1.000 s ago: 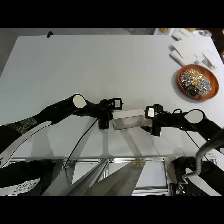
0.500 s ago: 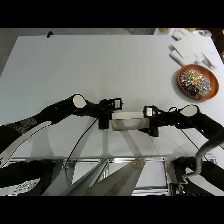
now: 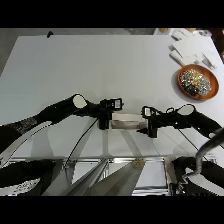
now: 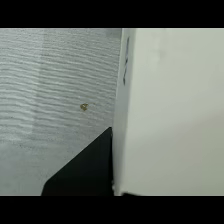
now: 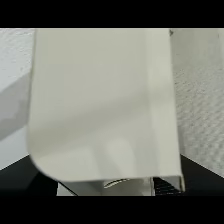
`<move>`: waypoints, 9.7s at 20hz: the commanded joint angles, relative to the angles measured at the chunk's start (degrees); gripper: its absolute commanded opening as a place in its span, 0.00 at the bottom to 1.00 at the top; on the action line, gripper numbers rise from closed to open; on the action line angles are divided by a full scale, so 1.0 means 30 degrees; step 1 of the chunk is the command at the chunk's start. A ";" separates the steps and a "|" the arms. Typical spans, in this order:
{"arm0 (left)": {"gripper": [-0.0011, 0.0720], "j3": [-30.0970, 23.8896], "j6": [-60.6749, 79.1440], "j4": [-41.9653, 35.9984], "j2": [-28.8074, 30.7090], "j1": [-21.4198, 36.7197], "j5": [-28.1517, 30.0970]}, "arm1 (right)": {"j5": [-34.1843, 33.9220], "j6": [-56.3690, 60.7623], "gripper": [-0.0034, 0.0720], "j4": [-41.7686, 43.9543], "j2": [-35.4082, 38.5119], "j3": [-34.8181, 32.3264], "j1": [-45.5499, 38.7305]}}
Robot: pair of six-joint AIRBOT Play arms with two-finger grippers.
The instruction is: Fold the box and place the chain.
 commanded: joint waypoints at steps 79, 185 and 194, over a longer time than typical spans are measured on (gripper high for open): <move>0.03 0.0015 -0.0015 0.0000 -0.0007 0.0000 0.0073 | -0.1472 0.0372 0.58 -0.1494 -0.0430 0.0000 0.0393; 0.48 -0.2820 0.5195 0.0911 0.2259 0.0321 0.0954 | -0.1479 0.0372 0.58 -0.1494 -0.0430 0.0000 0.0393; 0.20 -0.2820 0.5129 -0.0466 0.2215 -0.0401 0.0670 | -0.1479 0.0372 0.58 -0.1494 -0.0430 0.0000 0.0393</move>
